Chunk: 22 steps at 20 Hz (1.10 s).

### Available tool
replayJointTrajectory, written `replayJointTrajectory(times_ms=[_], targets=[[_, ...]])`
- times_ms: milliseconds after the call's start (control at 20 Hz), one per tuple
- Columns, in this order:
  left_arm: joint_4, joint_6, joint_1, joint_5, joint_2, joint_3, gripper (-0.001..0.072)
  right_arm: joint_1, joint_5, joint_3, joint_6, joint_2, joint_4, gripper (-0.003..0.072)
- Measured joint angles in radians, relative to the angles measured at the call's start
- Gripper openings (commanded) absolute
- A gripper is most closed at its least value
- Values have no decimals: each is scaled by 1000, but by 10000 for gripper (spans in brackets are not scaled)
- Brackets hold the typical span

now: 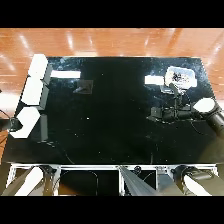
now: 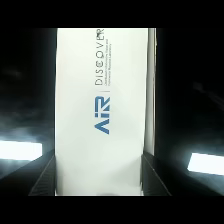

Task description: Fold the box and place the chain.

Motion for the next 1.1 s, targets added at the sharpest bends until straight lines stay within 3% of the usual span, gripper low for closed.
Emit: replayJointTrajectory(times_ms=[300, 600, 650, 750, 1100], targets=[[-1, 49, 60, -138, -37, 36, 22, 0, -2, 0, 14, 0, 1, 32], [-21, 69, 68, -162, -97, 43, 27, 0, -1, 0, 34, 0, 2, 32], [-22, 69, 68, -163, -100, 43, 139, 0, -1, 0, 38, 0, 2, 32], [-23, 69, 69, -161, -105, 43, 638, 0, 1, 0, 38, 0, 3, 32], [-24, 35, 61, -130, -106, 44, 643, 0, 2, 0, 40, 0, 3, 32]])
